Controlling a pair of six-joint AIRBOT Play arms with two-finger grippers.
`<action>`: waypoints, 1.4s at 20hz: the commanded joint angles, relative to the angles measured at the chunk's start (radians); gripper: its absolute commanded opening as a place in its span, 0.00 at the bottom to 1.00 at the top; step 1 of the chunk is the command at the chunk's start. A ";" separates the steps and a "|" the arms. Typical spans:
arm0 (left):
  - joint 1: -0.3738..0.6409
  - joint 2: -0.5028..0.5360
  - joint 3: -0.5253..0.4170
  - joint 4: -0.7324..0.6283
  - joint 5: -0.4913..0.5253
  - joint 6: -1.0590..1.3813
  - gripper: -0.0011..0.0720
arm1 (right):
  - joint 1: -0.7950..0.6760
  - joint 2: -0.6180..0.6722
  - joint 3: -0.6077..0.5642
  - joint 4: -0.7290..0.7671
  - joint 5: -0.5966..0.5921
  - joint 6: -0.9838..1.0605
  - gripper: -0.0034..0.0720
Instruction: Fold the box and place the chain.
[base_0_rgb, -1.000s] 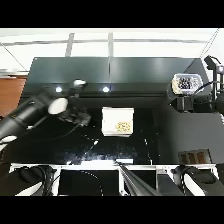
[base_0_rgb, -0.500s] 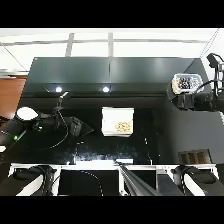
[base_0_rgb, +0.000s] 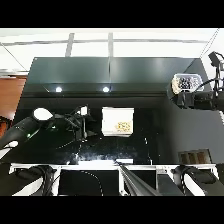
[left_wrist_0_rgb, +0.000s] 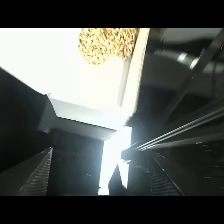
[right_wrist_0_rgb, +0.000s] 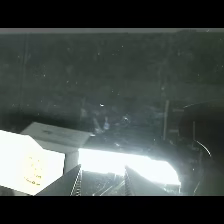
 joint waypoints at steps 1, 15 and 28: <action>-0.024 -0.100 0.056 0.002 0.024 0.084 0.99 | 0.001 -0.001 -0.007 0.000 -0.008 0.011 0.48; -0.100 -0.217 0.143 0.018 0.062 0.001 0.99 | 0.001 -0.001 -0.031 0.001 -0.041 0.013 0.48; -0.165 -0.254 0.164 0.018 0.051 -0.005 0.56 | 0.001 -0.003 -0.045 0.052 -0.124 0.032 0.50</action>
